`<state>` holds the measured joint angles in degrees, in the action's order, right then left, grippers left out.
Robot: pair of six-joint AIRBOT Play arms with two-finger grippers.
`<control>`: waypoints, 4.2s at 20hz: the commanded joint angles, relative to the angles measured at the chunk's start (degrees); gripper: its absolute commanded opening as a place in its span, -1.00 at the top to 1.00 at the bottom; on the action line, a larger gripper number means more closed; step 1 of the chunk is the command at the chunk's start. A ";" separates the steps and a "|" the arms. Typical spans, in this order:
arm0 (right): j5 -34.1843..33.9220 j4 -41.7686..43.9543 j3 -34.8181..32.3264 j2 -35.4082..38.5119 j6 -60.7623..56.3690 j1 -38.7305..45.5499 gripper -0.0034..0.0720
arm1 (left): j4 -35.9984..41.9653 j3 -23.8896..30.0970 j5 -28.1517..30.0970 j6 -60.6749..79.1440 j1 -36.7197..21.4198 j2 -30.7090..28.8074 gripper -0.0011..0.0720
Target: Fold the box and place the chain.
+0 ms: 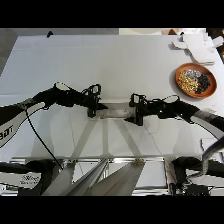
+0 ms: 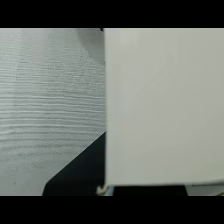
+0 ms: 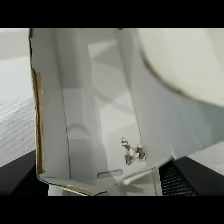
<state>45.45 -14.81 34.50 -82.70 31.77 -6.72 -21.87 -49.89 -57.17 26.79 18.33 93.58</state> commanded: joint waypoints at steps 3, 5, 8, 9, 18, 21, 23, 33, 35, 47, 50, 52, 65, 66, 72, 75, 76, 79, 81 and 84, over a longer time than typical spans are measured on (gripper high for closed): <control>0.57 2.10 0.00 -0.76 1.01 -0.13 -0.94 | 0.00 0.02 -0.07 0.00 -0.02 0.02 0.94; 2.01 4.50 0.02 -0.76 3.06 -0.37 -0.94 | 0.00 0.02 -0.07 0.00 -0.02 0.02 0.94; 1.90 4.35 0.02 -0.83 3.21 -1.66 -0.94 | 0.00 0.02 -0.07 0.00 -0.02 0.02 0.94; 1.86 4.35 0.02 -0.96 3.23 -1.66 -0.94 | 0.00 0.02 -0.07 0.00 -0.02 0.02 0.94; 1.77 4.33 0.00 -1.22 3.21 -1.66 -0.94 | 0.02 0.02 -0.07 0.00 -0.02 0.02 0.94; 1.77 4.33 0.00 -1.22 3.21 -1.66 -0.94 | 0.02 0.02 -0.07 0.00 -0.02 0.02 0.94; 1.99 4.33 0.00 -1.22 3.21 -1.66 -0.94 | 0.00 0.02 -0.07 0.00 -0.02 0.02 0.94; 2.43 4.26 0.00 -1.22 3.19 -1.66 -0.93 | 0.00 0.02 -0.26 0.00 -0.02 0.02 0.94; 2.36 4.22 0.00 -1.22 3.19 -1.66 -0.76 | 0.02 0.02 -0.26 0.00 -0.02 0.02 0.94; 2.36 4.09 0.00 -1.22 3.21 -1.66 -0.43 | 0.00 0.02 -0.26 0.00 -0.02 0.02 0.94; 2.36 4.09 0.00 -1.22 3.21 -1.66 -0.43 | 0.00 0.02 -0.26 0.00 -0.02 0.02 0.94; 2.38 4.09 0.02 -1.22 3.21 -1.66 -0.43 | 0.00 0.02 -0.26 0.00 -0.02 0.02 0.94; 2.36 4.09 0.00 -1.22 3.21 -1.66 -0.43 | 0.02 0.02 -0.11 -0.04 -0.02 0.02 0.94; 2.36 4.09 0.00 -1.22 3.21 -1.66 -0.43 | 0.02 0.02 -0.11 -0.02 -0.02 0.02 0.94; 2.36 4.09 0.00 -1.22 3.21 -1.66 -0.43 | 0.04 0.02 -0.11 -0.02 -0.04 0.02 0.92; 2.38 4.09 0.00 -1.22 3.21 -1.66 -0.43 | 0.46 0.02 -0.55 -0.02 -0.11 -0.09 0.35; 2.36 4.09 0.00 -1.22 3.21 -1.66 -0.43 | 0.48 0.02 -0.48 0.02 -0.15 -0.33 0.25; 2.36 4.09 0.00 -1.22 3.21 -1.66 -0.43 | 0.42 0.04 -0.68 -0.02 -0.68 -2.08 0.15; 2.38 4.09 0.00 -1.22 3.21 -1.66 -0.43 | 0.31 0.04 -1.73 -0.04 -2.40 -3.82 0.15; 2.36 4.09 0.00 -1.22 3.21 -1.66 -0.43 | -1.05 0.04 -5.90 -2.56 -7.98 -6.54 0.15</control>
<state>47.72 -10.68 34.52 -83.90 34.98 -8.34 -21.93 -49.82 -60.03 26.24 13.91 89.14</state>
